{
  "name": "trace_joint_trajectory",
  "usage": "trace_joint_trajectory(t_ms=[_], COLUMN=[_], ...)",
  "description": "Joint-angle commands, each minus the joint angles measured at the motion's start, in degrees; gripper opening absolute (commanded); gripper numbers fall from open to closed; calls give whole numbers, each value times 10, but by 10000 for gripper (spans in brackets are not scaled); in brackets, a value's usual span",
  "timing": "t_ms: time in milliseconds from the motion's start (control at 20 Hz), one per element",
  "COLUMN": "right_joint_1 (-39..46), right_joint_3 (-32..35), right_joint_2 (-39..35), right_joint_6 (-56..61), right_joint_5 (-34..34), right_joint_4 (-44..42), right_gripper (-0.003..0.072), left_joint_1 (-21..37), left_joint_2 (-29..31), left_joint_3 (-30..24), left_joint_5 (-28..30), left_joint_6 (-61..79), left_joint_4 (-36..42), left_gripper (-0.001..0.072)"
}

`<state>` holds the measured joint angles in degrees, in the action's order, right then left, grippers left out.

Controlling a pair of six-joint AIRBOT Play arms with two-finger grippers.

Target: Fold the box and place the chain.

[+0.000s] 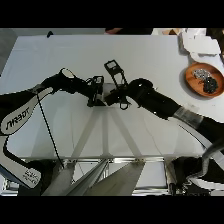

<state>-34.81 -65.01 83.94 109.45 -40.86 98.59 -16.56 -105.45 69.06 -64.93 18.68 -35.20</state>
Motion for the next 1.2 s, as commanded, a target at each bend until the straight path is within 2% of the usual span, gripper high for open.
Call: trace_joint_trajectory(t_ms=[0, 100, 150, 350, 550, 700, 900, 950, 1050, 1150], right_joint_1=[0, 0, 0, 16, 82, 163, 268, 287, 324, 348], right_joint_3=[-1, -1, -1, -1, 2, 21, 75, 95, 122, 126], right_joint_2=[16, 3, -8, -71, -160, -206, -200, -192, -161, -112], right_joint_6=[0, -9, -28, -113, -247, -388, -615, -686, -878, -1037], right_joint_5=[-25, -15, -16, -33, -53, -60, -65, -63, -66, -72], right_joint_4=[5, 5, 5, -3, -36, -118, -247, -289, -395, -486], right_gripper=[22, 209, 230, 230, 230, 231, 274, 310, 428, 476], left_joint_1=[0, 0, 0, 0, 0, 0, 0, 0, 0, 0], left_joint_2=[0, 0, 0, 0, 0, 0, 0, 0, 0, 0], left_joint_3=[0, 0, 0, 0, 0, 0, 0, 0, 0, 0], left_joint_5=[0, 0, 0, 0, 0, 0, 0, 0, 0, 0], left_joint_6=[0, 0, 0, 0, 0, 0, 0, 0, 0, 0], left_joint_4=[0, 0, 0, 0, 0, 0, 0, 0, 0, 0], left_gripper=[258, 258, 258, 258, 258, 258, 258, 258, 258, 258])
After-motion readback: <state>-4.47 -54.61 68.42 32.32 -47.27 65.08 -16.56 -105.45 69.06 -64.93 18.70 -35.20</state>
